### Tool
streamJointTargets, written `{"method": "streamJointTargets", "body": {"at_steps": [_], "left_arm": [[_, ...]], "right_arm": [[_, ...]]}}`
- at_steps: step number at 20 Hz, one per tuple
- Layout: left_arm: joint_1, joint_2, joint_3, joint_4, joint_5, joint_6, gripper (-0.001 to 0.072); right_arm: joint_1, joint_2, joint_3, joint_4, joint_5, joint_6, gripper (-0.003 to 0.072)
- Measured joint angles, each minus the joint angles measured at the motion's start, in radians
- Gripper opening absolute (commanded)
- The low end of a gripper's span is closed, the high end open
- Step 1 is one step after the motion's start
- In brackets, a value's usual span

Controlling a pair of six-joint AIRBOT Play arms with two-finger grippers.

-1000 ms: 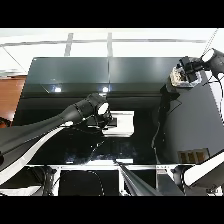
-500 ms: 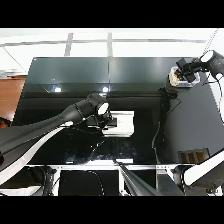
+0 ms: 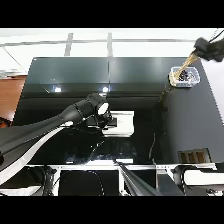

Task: Fold the box and place the chain.

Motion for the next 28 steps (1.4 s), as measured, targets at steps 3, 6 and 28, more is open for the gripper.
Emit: {"method": "streamJointTargets", "body": {"at_steps": [3, 6, 28], "left_arm": [[0.0, 0.0, 0.0, 0.0, 0.0, 0.0, 0.0027], [0.0, 0.0, 0.0, 0.0, 0.0, 0.0, 0.0028], [0.0, 0.0, 0.0, 0.0, 0.0, 0.0, 0.0028]], "right_arm": [[0.0, 0.155, 0.0, 0.011, 0.015, -0.044, 0.0015], [0.0, 0.282, 0.0, 0.059, 0.05, -0.072, 0.0015], [0.453, 0.513, -0.138, 0.382, 0.393, -0.166, 0.0016]]}}
